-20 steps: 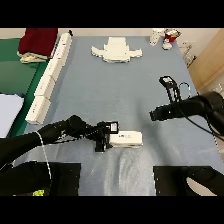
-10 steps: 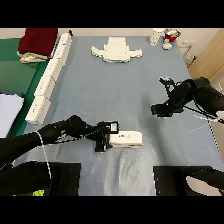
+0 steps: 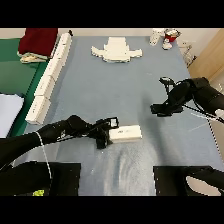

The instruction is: Fold the box.

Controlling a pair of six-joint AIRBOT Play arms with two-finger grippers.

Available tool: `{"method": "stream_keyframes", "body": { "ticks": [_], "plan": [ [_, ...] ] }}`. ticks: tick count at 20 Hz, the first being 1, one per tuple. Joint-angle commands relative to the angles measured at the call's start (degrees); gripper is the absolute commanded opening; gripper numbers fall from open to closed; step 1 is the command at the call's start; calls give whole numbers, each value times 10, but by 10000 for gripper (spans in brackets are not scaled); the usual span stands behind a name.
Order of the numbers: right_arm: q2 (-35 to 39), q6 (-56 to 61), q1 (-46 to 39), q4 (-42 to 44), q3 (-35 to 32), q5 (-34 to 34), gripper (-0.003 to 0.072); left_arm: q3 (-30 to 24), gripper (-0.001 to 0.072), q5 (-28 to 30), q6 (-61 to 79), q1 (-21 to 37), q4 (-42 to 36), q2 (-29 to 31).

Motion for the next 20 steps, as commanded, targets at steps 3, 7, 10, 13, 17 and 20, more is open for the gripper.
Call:
{"method": "stream_keyframes", "body": {
  "ticks": [3, 7, 10, 13, 17, 20],
  "plan": [
    [0, 0, 0, 0, 0, 0, 5, 1, 453, 72, -127, 30, 21, 33],
    [0, 0, 0, 0, 0, 0, 6, 2, 453, 102, -329, 141, 122, 70],
    [0, 0, 0, 0, 0, 0, 5, 14, 453, 100, -494, 261, 242, 67],
    [0, 0, 0, 0, 0, 0, 6, 58, 453, 85, -562, 363, 288, 43],
    [0, 0, 0, 0, 0, 0, 6, 164, 453, 9, -562, 436, 292, -38],
    [0, 0, 0, 0, 0, 0, 6, 235, 453, -10, -596, 446, 326, -103]
  ]
}}
